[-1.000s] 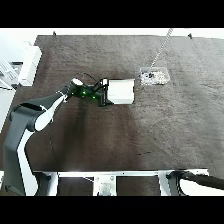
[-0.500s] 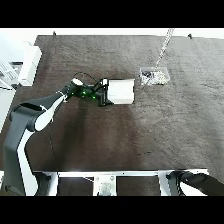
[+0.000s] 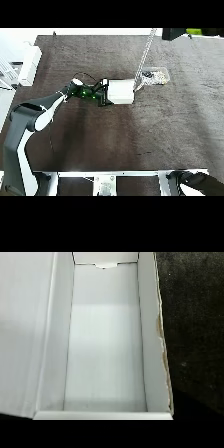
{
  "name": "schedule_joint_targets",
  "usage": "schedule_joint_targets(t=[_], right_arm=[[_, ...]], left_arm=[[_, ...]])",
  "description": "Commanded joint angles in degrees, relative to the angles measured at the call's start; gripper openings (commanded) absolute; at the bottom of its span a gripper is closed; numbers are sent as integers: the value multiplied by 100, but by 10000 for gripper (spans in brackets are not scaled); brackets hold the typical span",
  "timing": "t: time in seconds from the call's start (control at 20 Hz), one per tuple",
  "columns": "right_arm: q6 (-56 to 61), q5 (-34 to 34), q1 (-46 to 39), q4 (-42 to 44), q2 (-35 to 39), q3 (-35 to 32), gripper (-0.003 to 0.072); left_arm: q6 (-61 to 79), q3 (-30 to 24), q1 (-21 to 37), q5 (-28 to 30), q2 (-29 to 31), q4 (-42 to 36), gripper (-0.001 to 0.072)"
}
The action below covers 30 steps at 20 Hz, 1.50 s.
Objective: Fold the box and place the chain.
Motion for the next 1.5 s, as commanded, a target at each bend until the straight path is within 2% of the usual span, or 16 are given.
schedule_joint_targets(t=[0.0,0.4,0.5,0.75,0.9,0.95,1.0,1.05,1.1,1.15,1.3,1.35,1.45], right_arm=[[68,-420,138,98,-50,-345,2],[66,-1143,354,1097,-640,-1250,2],[68,-1478,468,1128,-929,-1766,2],[66,-3010,487,1504,-1720,-3508,1],[68,-3154,485,1639,-2212,-3766,16],[66,-3156,468,1639,-2240,-3748,196],[66,-3139,431,1637,-2188,-3681,412],[61,-3139,380,1611,-2048,-3595,428],[61,-3145,326,1528,-1827,-3519,384],[61,-3150,229,1364,-1541,-3460,379],[127,-3136,-411,1080,-907,-3460,394],[352,-3139,-684,1084,-901,-3467,450],[474,-3128,-1180,1104,-1123,-3539,502]], left_arm=[[0,0,2,0,-2,2,527],[0,0,2,0,-2,2,527],[0,0,2,0,-4,2,527],[0,2,2,0,-2,2,527],[0,0,2,0,-2,2,527],[0,0,2,0,-2,2,527],[0,0,2,4,-2,2,527],[0,0,2,4,-2,2,527],[0,0,2,0,-4,2,527],[-2,0,2,0,-2,2,527],[0,0,2,2,-2,2,527],[0,0,2,0,-2,2,527],[0,0,2,2,-4,2,527]])
